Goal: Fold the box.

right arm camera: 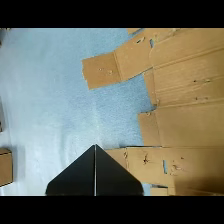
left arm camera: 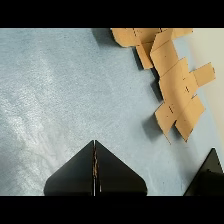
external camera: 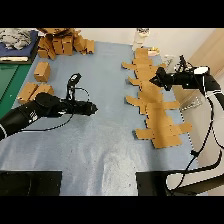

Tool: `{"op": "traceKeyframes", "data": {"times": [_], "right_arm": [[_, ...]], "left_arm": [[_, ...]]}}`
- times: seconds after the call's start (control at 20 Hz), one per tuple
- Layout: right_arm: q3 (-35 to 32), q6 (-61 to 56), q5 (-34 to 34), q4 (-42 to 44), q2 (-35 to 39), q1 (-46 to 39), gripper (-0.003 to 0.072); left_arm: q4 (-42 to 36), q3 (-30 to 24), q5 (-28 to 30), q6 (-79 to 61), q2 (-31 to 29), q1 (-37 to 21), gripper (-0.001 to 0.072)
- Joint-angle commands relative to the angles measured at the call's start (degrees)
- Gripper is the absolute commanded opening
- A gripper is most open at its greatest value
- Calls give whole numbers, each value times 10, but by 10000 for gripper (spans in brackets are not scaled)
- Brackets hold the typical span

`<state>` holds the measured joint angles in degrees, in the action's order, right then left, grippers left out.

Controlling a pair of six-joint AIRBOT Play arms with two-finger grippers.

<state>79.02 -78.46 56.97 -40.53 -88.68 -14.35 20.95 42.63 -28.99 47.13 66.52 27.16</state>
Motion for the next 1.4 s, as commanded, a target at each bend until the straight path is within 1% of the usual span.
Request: {"op": "traceKeyframes", "data": {"times": [0.0, 0.55, 0.75, 0.85, 0.95, 1.05, 1.2, 1.25, 1.3, 1.35], "right_arm": [[1, 0, 0, 0, 0, 0, 6], [1, 0, -12, 0, 0, 1, 6], [0, -8, -49, 5, -1, 1, 6], [1, -7, -48, -9, -4, 2, 7], [1, -8, -29, -53, -6, -8, 7], [1, -13, 1, -96, -6, -41, 7], [0, -45, 52, -155, -11, -134, 8], [0, -64, 74, -175, -17, -167, 95], [0, -67, 92, -191, -26, -200, 318], [0, -66, 107, -206, -33, -226, 447]], "left_arm": [[0, 1, 0, 0, 0, 0, 12], [-4, 1, 9, 0, 0, 0, 13], [-4, 1, 10, 0, 0, 0, 12], [-4, 1, 10, 0, 0, 0, 13], [-4, 1, 10, 0, 0, 0, 13], [-11, 1, 9, 0, 0, 0, 13], [-12, 1, 10, 0, 0, 0, 12], [-12, 1, 16, 0, 0, 0, 12], [-12, 1, 21, 0, 0, 0, 12], [-12, 1, 25, 0, 0, 0, 12]]}}
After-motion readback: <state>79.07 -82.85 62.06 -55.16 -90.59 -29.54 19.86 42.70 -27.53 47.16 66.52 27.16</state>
